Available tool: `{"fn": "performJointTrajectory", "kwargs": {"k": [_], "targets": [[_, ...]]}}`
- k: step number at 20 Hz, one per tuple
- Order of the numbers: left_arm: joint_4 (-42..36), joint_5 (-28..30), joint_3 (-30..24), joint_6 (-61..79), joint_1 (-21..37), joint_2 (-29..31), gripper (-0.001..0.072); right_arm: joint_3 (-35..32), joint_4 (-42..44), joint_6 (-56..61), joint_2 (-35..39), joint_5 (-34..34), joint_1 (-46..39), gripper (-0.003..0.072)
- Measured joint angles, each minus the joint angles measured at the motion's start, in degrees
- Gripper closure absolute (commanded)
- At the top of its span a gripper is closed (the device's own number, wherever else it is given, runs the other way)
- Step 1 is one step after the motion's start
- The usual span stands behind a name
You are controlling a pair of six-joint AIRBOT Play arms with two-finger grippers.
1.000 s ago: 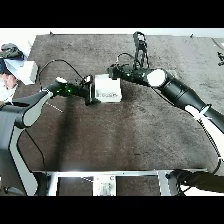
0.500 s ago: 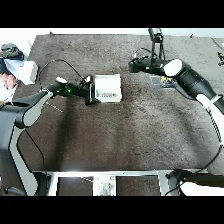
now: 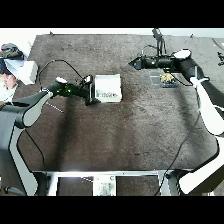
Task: Fold the box and place the chain.
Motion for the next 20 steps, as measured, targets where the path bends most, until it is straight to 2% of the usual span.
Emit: {"fn": "performJointTrajectory", "kwargs": {"k": [3,7,13,20], "targets": [[0.0,0.0,0.0,0.0,0.0,0.0,0.0220,4.3,2.4,-2.9,-5.5,4.8,-0.1,0.0465],[0.0,0.0,0.0,0.0,0.0,0.0,0.0220,6.3,3.0,-6.0,-9.3,9.9,1.5,0.0465],[0.0,0.0,0.0,0.0,0.0,0.0,0.0220,7.4,1.4,-10.6,-10.8,14.3,3.2,0.0464],[0.0,0.0,0.0,0.0,0.0,0.0,0.0221,9.9,0.8,-16.5,-10.9,23.9,4.0,0.0463]]}}
